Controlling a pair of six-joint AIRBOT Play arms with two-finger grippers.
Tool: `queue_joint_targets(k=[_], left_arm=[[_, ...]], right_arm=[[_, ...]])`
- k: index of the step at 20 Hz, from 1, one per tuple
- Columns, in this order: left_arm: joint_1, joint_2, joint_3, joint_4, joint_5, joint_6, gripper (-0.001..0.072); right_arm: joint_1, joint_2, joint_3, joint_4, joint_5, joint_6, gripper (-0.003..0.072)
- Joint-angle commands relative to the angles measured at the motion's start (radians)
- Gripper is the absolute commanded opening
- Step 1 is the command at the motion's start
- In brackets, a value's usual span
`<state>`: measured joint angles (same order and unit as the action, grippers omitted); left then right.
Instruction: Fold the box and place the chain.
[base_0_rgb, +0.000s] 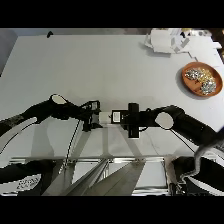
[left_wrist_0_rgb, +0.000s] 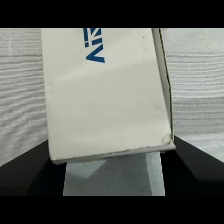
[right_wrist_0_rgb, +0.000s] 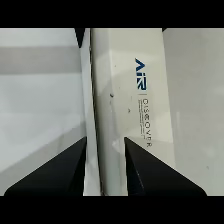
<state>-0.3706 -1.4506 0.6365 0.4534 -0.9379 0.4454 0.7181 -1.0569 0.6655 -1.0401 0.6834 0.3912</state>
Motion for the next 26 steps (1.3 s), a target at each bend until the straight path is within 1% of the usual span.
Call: queue_joint_targets(k=[1,2,3,4,6,9,11,13,18,22,26], left_arm=[[0.001,0.001,0.001,0.0,0.006,0.0,0.021],[0.001,0.001,0.001,0.0,0.006,0.0,0.021],[0.001,0.001,0.001,0.0,0.006,0.0,0.021],[0.001,0.001,0.002,0.0,0.006,0.0,0.021],[0.001,0.001,0.001,0.0,0.006,0.0,0.021],[0.001,0.001,0.001,0.0,0.006,0.0,0.021],[0.001,0.001,0.001,0.0,0.006,0.0,0.021],[0.001,0.001,0.001,0.0,0.006,0.0,0.021],[0.001,0.001,0.001,0.0,0.006,0.0,0.021],[0.001,0.001,0.001,0.0,0.006,0.0,0.021],[0.001,0.001,0.001,0.0,0.006,0.0,0.021]], right_arm=[[-0.001,0.009,0.0,0.069,0.008,-0.027,0.027],[-0.002,0.009,0.0,0.098,0.001,-0.041,0.0204],[-0.002,0.009,0.0,0.116,-0.023,-0.042,0.0077],[-0.002,0.008,0.0,0.131,-0.058,-0.04,0.002],[-0.013,-0.003,0.0,0.148,-0.109,-0.025,0.002],[-0.073,-0.036,0.0,0.188,-0.059,-0.025,0.0019],[-0.084,-0.039,0.0,0.187,-0.013,-0.03,0.002],[-0.084,-0.039,0.0,0.188,0.002,-0.034,0.002],[-0.084,-0.043,0.0,0.187,0.004,-0.034,0.0019],[-0.084,-0.043,0.0,0.188,-0.023,-0.034,0.0019],[-0.084,-0.047,-0.001,0.188,-0.015,-0.034,0.0019]])
